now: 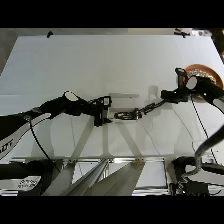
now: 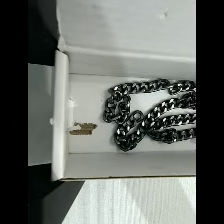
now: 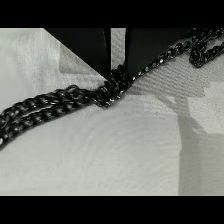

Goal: Fold the box and place the chain.

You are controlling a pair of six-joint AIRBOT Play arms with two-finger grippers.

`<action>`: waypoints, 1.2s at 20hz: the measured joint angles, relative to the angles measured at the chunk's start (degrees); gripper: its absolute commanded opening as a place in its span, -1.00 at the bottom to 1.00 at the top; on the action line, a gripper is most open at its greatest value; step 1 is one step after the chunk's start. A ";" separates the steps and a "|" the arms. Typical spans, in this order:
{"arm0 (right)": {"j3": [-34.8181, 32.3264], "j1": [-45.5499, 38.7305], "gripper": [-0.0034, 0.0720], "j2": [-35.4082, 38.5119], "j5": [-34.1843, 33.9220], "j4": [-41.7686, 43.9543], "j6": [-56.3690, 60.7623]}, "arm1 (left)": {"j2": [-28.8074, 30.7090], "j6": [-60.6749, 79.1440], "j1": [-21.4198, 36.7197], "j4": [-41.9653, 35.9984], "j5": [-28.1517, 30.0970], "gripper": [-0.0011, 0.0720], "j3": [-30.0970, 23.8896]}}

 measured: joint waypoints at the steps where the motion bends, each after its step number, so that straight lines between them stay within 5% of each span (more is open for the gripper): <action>1: 0.00 0.13 -0.86 -0.02 0.09 0.00 -0.11 | 0.00 0.00 0.00 0.00 0.02 -0.11 0.00; 9: -0.04 0.70 -0.86 6.34 1.31 0.94 -2.82 | 0.00 0.00 0.00 0.02 0.00 -0.11 0.00; 16: -0.02 5.20 -0.86 25.86 2.51 1.57 -6.78 | 0.00 0.00 0.00 0.00 0.00 -0.11 0.00; 24: 0.57 19.67 -0.86 43.23 0.59 8.26 -7.80 | 0.00 0.00 0.00 0.00 0.00 -0.11 0.00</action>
